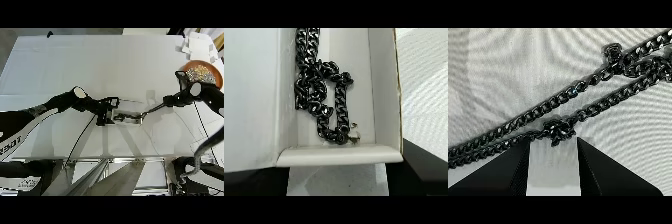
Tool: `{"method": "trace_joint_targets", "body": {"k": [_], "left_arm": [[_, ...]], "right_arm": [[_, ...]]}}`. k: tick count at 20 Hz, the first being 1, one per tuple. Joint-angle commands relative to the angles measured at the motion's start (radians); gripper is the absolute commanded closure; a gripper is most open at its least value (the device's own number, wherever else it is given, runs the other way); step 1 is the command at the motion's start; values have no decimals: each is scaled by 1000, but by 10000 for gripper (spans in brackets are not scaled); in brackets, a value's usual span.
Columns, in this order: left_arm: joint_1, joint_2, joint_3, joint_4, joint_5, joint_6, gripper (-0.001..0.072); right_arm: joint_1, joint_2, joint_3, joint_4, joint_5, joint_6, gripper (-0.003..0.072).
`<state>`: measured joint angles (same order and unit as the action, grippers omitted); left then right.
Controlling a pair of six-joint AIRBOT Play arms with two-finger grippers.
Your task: Fold the box and place the chain.
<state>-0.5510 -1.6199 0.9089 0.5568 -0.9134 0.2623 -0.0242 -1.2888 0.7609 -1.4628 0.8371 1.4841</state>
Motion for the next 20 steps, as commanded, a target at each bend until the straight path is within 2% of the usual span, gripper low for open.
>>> {"method": "trace_joint_targets", "body": {"k": [1,2,3,20], "left_arm": [[1,1,0,0,0,0,318],[1,1,0,0,0,0,318],[1,1,0,0,0,0,318],[1,1,0,0,0,0,318]], "right_arm": [[-1,-2,-1,0,-25,1,417],[-1,-2,-1,0,-31,0,465],[-1,-2,-1,0,-37,1,477],[-1,-2,-2,0,-23,5,476]]}}
